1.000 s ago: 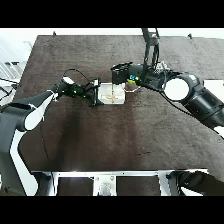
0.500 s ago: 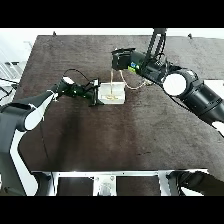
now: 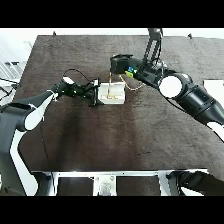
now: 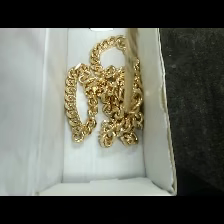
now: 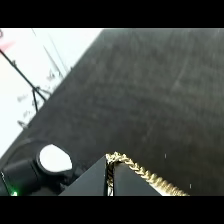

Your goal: Fold the box and place the chain.

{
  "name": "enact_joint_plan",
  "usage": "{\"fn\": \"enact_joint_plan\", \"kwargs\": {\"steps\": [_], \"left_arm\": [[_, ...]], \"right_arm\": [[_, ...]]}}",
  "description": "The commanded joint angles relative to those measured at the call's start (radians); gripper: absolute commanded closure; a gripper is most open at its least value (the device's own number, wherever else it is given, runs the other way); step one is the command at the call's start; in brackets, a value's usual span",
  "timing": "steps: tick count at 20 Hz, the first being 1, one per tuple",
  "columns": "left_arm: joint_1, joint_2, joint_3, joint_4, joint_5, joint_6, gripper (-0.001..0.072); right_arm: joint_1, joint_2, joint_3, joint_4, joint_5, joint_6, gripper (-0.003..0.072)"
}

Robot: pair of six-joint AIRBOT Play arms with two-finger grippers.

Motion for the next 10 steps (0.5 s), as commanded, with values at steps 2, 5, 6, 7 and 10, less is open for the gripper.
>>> {"fn": "enact_joint_plan", "kwargs": {"steps": [2,5,6,7,10], "left_arm": [[0.000,0.000,0.000,0.000,0.000,0.000,0.0364],[0.000,0.000,0.000,0.000,0.000,0.000,0.0364],[0.000,0.000,0.000,0.000,0.001,0.000,0.0364],[0.000,0.000,0.000,0.000,0.001,0.000,0.0364],[0.000,0.000,0.000,0.000,0.000,0.000,0.0364]], "right_arm": [[0.001,-0.002,-0.057,0.029,0.015,0.002,0.0679],[0.001,-0.002,-0.071,0.028,0.012,0.011,0.0679],[0.001,-0.003,-0.071,0.028,0.013,0.011,0.0680],[0.006,-0.004,-0.072,0.027,0.015,0.011,0.0679],[-0.024,0.000,-0.075,-0.078,0.068,0.052,0.0680]]}}
